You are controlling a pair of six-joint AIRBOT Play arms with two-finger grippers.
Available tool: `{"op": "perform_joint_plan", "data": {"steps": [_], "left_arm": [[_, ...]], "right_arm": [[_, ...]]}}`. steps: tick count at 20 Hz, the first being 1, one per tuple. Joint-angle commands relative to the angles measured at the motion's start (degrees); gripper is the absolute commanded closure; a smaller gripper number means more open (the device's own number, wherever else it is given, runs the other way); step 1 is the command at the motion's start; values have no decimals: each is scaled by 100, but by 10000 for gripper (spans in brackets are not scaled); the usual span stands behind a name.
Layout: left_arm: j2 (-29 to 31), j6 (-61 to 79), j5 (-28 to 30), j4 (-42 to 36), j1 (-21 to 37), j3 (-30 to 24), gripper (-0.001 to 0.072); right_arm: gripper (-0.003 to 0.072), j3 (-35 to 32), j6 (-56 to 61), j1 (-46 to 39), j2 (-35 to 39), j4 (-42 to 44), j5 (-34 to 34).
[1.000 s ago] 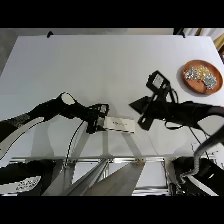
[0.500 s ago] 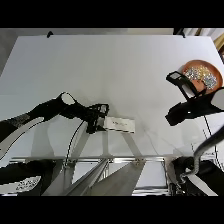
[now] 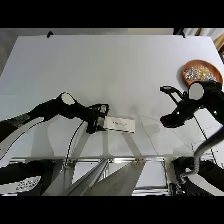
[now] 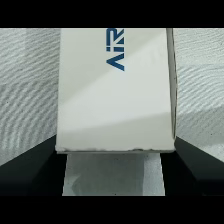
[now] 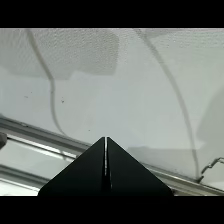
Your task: Fold the box and place the chain.
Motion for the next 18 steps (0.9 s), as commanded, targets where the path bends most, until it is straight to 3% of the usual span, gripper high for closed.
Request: {"op": "perform_joint_plan", "data": {"steps": [1, 6, 7, 8, 10, 13, 18], "left_arm": [[2, 0, 0, -33, 2, 2, 498], [4, 0, -9, -214, -28, 2, 507], [20, -2, -63, -396, -31, 2, 571], [66, 20, -195, -612, -31, 2, 700], [254, 17, -227, -933, -31, 2, 705], [739, -133, 39, -824, -15, 2, 705], [1672, -1093, 1154, -411, 13, 2, 706]], "right_arm": [[671, -7, 201, -7, -68, 66, 151], [671, -7, 201, -7, -68, 66, 153], [671, -7, 201, -7, -68, 66, 153], [671, -7, 201, -7, -68, 63, 153], [671, -7, 201, -7, -68, 63, 153], [671, -7, 201, -7, -66, 63, 153], [671, -7, 201, -7, -68, 63, 153]]}}
